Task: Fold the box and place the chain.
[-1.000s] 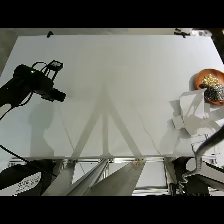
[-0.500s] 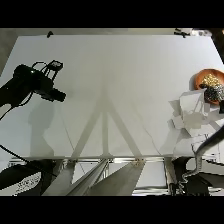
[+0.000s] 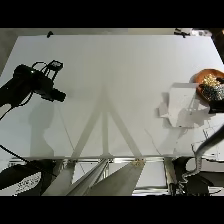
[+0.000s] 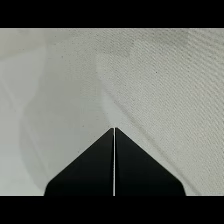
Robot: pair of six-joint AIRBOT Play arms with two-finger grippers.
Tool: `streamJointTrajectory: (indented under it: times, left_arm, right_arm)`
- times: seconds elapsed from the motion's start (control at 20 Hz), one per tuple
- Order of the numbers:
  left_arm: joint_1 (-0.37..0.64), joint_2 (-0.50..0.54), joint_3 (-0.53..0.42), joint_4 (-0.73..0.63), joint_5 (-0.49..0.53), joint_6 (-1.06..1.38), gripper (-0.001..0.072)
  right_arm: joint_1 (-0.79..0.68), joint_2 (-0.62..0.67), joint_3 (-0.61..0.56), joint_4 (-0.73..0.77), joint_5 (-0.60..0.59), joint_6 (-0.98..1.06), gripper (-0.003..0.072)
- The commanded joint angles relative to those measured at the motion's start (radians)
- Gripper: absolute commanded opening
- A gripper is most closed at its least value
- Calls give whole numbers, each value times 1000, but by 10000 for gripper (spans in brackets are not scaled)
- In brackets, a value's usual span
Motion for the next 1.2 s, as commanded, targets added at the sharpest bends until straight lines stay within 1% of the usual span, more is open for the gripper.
streamJointTrajectory:
  times: [0.0,0.1,0.3,0.35,0.5,0.7,0.9,1.05,1.15]
  left_arm:
    - [1,0,0,0,0,0,13]
    - [1,0,0,0,0,0,13]
    - [1,0,0,0,0,0,13]
    - [1,0,0,0,0,0,13]
    - [1,0,0,0,0,0,13]
    - [1,0,0,0,0,0,13]
    - [1,0,0,-1,-29,0,13]
    - [1,0,0,-5,-33,0,13]
    - [1,0,0,-43,-60,0,13]
  right_arm:
    - [82,15,-3,165,61,-70,12]
    - [159,50,-25,272,42,-92,12]
    - [323,159,-121,341,-79,-97,11]
    - [352,187,-151,384,-111,-90,12]
    - [426,265,-256,555,-156,-83,12]
    - [528,361,-429,663,-243,-78,12]
    - [615,445,-588,766,-400,-76,12]
    - [675,501,-632,818,-474,-70,12]
    - [721,514,-642,832,-521,-46,13]
